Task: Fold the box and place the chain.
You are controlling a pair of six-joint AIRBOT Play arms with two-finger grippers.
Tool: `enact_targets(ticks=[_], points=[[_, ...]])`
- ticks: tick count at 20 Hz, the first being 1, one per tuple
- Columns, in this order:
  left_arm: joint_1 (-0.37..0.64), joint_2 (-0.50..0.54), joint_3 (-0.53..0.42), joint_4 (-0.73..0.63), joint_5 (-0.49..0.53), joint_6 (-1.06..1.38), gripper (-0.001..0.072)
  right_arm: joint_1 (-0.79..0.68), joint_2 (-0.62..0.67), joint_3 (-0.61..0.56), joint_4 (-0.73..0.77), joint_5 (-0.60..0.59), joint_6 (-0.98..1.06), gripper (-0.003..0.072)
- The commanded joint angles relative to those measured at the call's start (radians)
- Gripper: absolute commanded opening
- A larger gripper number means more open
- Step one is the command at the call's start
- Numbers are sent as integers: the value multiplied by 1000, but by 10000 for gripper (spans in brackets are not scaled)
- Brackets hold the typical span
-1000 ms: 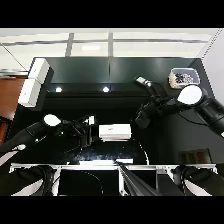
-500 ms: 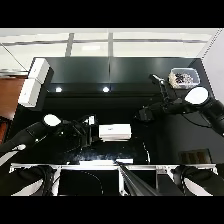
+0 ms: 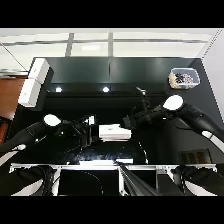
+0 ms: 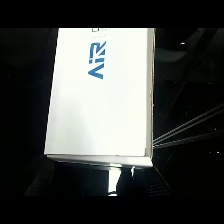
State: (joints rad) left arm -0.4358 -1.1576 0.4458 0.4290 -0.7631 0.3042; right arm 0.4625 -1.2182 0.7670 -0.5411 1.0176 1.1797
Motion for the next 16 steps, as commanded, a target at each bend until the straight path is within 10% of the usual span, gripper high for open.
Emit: enact_targets(ticks=[1,16], points=[[0,0,1,0,0,0,399,40,-59,-1,13,-7,1,60],[0,0,1,0,0,0,399,54,-129,-6,-17,-13,-15,60]])
